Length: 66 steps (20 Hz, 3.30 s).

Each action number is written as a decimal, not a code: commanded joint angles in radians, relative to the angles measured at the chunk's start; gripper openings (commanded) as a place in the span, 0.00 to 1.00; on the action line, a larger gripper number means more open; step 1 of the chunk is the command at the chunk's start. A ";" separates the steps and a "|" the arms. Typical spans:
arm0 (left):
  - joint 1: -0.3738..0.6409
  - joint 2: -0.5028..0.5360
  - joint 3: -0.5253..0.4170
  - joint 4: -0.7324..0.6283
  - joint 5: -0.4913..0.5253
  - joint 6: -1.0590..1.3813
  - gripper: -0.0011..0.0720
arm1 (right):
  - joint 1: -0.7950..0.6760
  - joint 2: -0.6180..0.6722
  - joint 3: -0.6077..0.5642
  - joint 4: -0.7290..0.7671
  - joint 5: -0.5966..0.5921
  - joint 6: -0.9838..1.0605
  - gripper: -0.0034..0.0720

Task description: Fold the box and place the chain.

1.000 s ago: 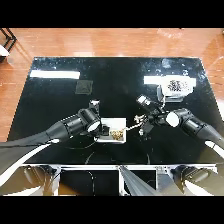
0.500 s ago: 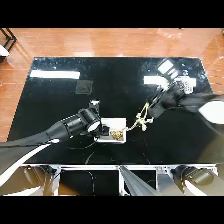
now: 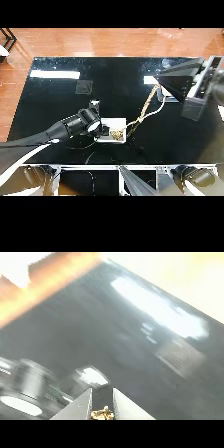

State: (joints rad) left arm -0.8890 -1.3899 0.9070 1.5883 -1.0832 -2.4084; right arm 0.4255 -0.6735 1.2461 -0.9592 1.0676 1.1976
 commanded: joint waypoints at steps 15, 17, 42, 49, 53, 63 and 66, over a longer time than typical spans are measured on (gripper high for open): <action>0.000 0.000 -0.001 0.000 0.002 0.000 0.05 | 0.169 -0.178 0.029 0.266 -0.048 -0.007 0.07; 0.000 0.000 -0.001 0.000 0.002 0.000 0.05 | 0.168 -0.179 0.027 0.190 0.002 0.023 0.07; 0.000 0.000 -0.001 0.000 0.005 0.000 0.05 | -0.068 -0.250 -0.493 -0.153 0.060 -0.040 0.99; 0.000 0.000 -0.001 0.000 0.005 0.000 0.05 | -0.070 -0.274 -0.716 -0.100 -0.135 -0.684 0.99; 0.000 0.000 -0.001 0.000 0.005 0.000 0.05 | 0.013 -0.312 -0.761 -0.040 -0.283 -0.838 0.99; 0.000 0.000 -0.001 0.000 0.005 0.000 0.05 | 0.020 -0.456 -0.761 0.306 -0.358 -1.151 0.97; 0.000 0.000 -0.001 0.000 0.005 0.000 0.05 | 0.045 -0.480 -0.761 0.327 -0.370 -1.178 0.97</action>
State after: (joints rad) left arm -0.8890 -1.3899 0.9066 1.5887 -1.0782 -2.4084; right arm 0.4541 -1.1267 0.4850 -0.6788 0.7113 0.0708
